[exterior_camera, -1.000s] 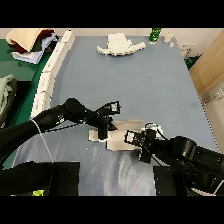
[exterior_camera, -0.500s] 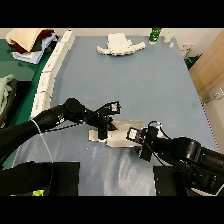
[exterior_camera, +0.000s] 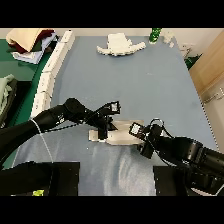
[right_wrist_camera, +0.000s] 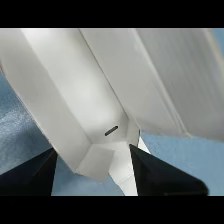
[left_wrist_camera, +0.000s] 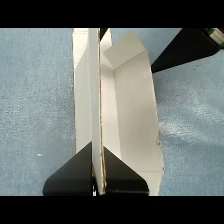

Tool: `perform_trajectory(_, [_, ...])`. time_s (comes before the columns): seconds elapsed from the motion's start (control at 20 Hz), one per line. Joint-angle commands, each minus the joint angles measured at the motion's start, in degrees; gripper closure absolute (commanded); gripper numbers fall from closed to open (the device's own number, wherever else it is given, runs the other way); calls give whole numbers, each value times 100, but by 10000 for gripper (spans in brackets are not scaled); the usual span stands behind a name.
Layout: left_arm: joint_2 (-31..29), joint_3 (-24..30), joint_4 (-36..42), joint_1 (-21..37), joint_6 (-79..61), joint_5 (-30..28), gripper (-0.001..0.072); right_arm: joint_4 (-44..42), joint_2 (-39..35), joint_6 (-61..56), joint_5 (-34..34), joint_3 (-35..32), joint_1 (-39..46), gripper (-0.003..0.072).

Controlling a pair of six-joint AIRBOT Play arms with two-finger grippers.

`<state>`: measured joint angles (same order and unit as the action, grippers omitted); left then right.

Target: Fold the box.

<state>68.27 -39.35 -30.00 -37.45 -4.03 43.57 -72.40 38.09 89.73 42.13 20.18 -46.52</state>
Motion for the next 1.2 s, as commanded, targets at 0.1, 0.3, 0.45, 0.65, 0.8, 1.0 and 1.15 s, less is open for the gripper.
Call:
perform_trajectory(0.1, [-4, -4, 0, 2, -2, -4, 698, -190, -7, 1241, -306, 33, 468, -34])
perform_trajectory(0.3, [-4, -4, 0, 2, -2, -2, 698, -2308, -4, 3871, -391, 39, 1543, -34])
perform_trajectory(0.45, [-4, -4, 0, 2, -2, -2, 698, -3923, 50, 5792, -238, 39, 2393, -34])
perform_trajectory(0.65, [-4, -4, 0, 2, -2, -2, 698, -4378, 306, 6498, -227, 98, 2944, -34])
perform_trajectory(0.8, [-4, -4, 0, 2, -2, -2, 698, -4400, 667, 6743, -267, 297, 2979, -34])
perform_trajectory(1.0, [-4, -4, 0, 2, -2, -2, 698, -4483, 1204, 6738, -210, 553, 2975, -34])
perform_trajectory(1.15, [-4, -4, 0, 2, -2, -2, 698, -4439, 1198, 6738, -168, 581, 2977, -34])
